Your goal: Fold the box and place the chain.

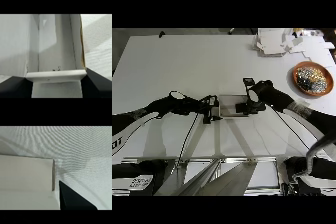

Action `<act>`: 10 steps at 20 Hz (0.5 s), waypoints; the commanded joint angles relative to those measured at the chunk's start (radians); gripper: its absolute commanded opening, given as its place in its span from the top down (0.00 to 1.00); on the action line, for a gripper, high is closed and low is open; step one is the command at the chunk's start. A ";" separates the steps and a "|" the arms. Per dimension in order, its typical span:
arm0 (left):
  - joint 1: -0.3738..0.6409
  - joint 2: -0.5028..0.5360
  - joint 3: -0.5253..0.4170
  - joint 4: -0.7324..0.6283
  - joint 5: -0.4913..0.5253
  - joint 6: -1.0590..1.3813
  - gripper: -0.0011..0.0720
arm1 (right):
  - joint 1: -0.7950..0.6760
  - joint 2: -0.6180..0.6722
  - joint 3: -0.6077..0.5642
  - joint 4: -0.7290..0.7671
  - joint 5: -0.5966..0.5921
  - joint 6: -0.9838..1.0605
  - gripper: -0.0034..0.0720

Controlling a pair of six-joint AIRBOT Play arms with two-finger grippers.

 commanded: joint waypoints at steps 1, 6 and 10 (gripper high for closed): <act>0.000 0.000 0.001 0.001 0.000 0.000 0.74 | 0.007 -0.016 0.000 0.002 -0.002 0.010 0.76; 0.000 0.000 0.001 0.001 0.000 0.000 0.74 | 0.019 -0.028 0.000 0.009 -0.010 0.009 0.93; 0.000 0.000 0.001 0.001 0.000 0.000 0.74 | 0.019 -0.027 0.000 0.010 -0.026 0.006 0.87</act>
